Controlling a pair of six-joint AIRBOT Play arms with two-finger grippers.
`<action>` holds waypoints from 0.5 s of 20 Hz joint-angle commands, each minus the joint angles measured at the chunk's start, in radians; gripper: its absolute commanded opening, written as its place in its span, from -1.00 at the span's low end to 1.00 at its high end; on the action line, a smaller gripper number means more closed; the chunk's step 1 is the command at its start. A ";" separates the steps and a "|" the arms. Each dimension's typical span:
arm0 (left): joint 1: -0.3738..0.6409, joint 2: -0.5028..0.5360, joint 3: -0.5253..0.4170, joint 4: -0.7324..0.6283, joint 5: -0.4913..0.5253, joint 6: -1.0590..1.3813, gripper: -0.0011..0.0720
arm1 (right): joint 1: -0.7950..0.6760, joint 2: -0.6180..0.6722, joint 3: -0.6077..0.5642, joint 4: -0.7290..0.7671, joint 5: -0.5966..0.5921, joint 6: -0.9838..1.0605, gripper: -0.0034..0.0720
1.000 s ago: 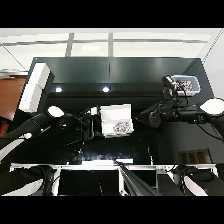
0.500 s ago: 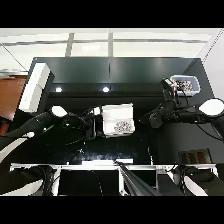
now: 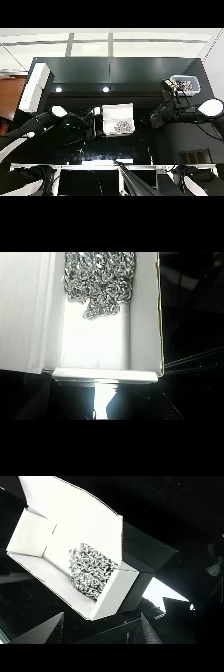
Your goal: Fold the box and place the chain.
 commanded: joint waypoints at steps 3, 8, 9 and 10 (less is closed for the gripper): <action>-0.001 0.000 0.001 0.000 0.000 -0.001 0.93 | 0.000 -0.001 0.001 -0.002 -0.002 0.002 0.51; -0.001 0.000 0.001 0.000 0.000 -0.001 0.12 | 0.000 -0.001 0.001 -0.002 -0.001 0.002 0.51; -0.001 0.000 0.001 0.000 0.000 -0.001 0.11 | 0.000 -0.001 0.001 -0.002 -0.001 0.002 0.51; -0.001 0.000 0.001 0.000 0.000 -0.001 0.06 | 0.000 -0.001 0.001 -0.002 -0.001 0.002 0.51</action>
